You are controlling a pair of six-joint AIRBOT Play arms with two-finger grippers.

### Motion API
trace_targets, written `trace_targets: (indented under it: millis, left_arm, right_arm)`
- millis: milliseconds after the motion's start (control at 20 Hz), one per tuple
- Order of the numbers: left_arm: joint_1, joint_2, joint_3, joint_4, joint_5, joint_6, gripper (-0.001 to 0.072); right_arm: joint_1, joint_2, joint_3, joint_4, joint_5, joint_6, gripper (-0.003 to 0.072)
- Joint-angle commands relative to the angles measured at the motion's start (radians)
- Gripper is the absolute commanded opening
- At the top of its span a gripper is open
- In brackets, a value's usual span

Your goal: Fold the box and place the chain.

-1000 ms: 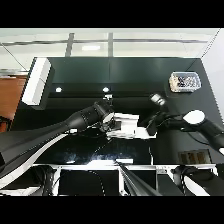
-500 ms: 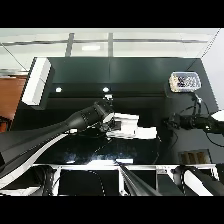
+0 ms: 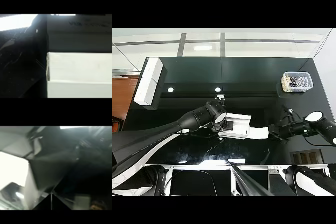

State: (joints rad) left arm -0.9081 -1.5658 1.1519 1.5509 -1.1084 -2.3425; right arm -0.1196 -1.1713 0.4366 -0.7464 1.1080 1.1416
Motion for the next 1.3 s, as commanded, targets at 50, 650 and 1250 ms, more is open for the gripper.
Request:
trace_targets:
  millis: [50, 650, 1250]
  left_arm:
    - [0.001, 0.000, 0.000, 0.000, 0.000, 0.000, 0.0027]
    - [0.001, 0.000, 0.000, 0.000, -0.001, 0.000, 0.0027]
    - [0.001, 0.000, 0.000, 0.000, -0.001, 0.000, 0.0027]
  right_arm:
    - [0.056, -0.024, -0.002, 0.221, -0.035, -0.140, 0.0009]
    - [0.105, -0.024, 0.087, 0.226, 0.131, -0.158, 0.0597]
    - [0.334, -0.024, 0.189, 0.121, -0.063, 0.183, 0.0463]
